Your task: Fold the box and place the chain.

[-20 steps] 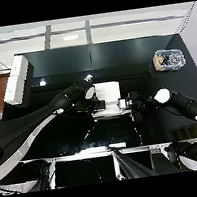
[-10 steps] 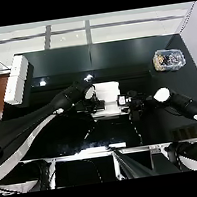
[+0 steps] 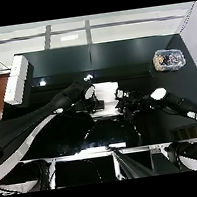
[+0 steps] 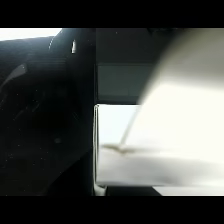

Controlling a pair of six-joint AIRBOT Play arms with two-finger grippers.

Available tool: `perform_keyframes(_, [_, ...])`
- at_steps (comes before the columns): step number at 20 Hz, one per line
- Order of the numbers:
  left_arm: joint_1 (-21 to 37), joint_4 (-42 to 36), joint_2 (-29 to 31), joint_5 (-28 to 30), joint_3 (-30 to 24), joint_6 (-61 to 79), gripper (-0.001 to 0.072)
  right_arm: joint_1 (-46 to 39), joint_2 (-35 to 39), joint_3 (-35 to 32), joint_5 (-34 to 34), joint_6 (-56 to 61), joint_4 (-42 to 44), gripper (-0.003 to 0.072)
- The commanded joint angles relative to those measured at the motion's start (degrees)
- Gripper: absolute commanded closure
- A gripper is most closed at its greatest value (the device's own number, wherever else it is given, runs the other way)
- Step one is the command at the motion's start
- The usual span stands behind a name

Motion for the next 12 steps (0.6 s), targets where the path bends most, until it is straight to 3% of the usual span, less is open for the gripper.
perform_keyframes(1, [-0.04,-0.07,0.02,0.02,0.02,-0.04,0.0676,0.07,-0.55,0.0,0.28,-0.02,1.66,0.0493])
perform_keyframes(7, [-0.04,-0.07,0.02,0.02,0.02,-0.04,0.0676,0.07,-0.55,-0.02,0.33,0.0,1.66,0.0491])
perform_keyframes(8, [-0.04,-0.07,0.02,0.02,0.02,-0.04,0.0676,0.07,-0.55,0.0,0.33,0.02,1.68,0.0458])
perform_keyframes(9, [-0.04,-0.07,0.02,0.02,0.02,-0.04,0.0676,0.04,-0.55,0.0,0.33,0.31,1.68,0.0249])
perform_keyframes(11, [-0.04,-0.07,0.02,0.04,0.02,-0.04,0.0676,0.04,-0.55,0.0,0.31,0.22,1.64,0.0217])
perform_keyframes(12, [-0.04,-0.07,0.02,0.04,0.02,-0.04,0.0676,0.04,-0.55,0.0,0.31,0.24,1.66,0.0281])
